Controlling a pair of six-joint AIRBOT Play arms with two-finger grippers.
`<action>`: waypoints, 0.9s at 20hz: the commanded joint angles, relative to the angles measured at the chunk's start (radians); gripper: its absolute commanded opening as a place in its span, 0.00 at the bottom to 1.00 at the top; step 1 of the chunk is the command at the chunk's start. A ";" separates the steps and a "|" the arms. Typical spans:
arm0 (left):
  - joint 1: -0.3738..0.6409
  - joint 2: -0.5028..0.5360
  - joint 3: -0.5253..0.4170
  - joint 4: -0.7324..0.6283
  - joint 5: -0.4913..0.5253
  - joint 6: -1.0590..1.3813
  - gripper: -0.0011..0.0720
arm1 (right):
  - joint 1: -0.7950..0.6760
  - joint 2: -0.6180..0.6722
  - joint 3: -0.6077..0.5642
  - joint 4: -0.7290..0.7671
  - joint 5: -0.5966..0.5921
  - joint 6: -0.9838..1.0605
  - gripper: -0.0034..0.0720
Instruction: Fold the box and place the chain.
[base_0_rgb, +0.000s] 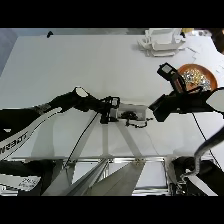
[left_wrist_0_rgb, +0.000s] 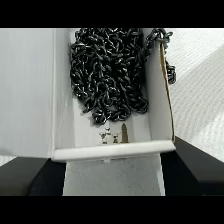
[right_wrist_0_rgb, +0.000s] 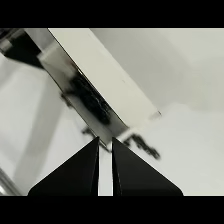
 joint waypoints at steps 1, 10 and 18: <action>0.001 0.000 0.000 0.000 0.000 0.000 0.30 | -0.051 0.002 -0.086 -0.072 -0.022 -0.220 0.16; 0.001 0.000 0.000 0.000 0.001 0.000 0.30 | -0.050 -0.146 -0.309 0.015 -0.236 -0.950 0.33; 0.001 0.000 0.000 0.000 0.001 0.000 0.30 | -0.050 -0.276 -0.309 0.079 -0.386 -0.968 0.33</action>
